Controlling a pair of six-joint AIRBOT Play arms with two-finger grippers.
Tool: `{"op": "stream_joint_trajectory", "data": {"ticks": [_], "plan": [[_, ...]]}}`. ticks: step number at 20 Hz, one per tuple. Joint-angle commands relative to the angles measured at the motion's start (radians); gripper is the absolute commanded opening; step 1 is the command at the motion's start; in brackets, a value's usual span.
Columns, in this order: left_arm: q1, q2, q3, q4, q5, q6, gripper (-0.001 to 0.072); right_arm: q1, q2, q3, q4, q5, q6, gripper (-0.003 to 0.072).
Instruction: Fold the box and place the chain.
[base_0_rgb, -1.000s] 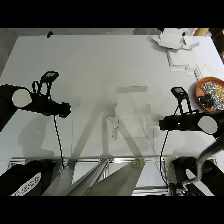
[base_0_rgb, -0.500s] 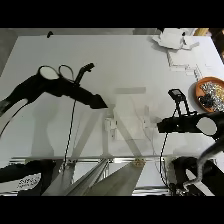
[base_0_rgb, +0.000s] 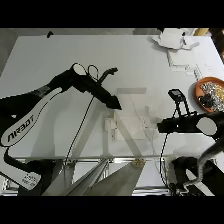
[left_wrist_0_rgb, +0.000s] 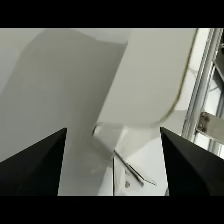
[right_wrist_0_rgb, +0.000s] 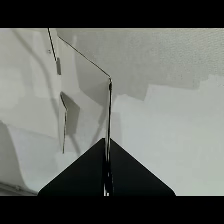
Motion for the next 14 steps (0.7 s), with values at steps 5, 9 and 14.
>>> {"op": "stream_joint_trajectory", "data": {"ticks": [5, 9, 14], "plan": [[-0.046, -0.029, 0.018, 0.056, -0.026, 0.081, 0.0378, 0.001, 0.001, 0.000, 0.000, 0.002, 0.000, 0.0023], [-0.042, -0.026, 0.018, 0.071, -0.014, 0.154, 0.0004, 0.001, 0.001, 0.000, 0.003, -0.001, 0.000, 0.0023], [-0.033, 0.053, 0.018, 0.055, -0.016, 0.249, -0.0002, 0.001, 0.002, 0.087, 0.053, 0.027, -0.023, 0.0459]]}}
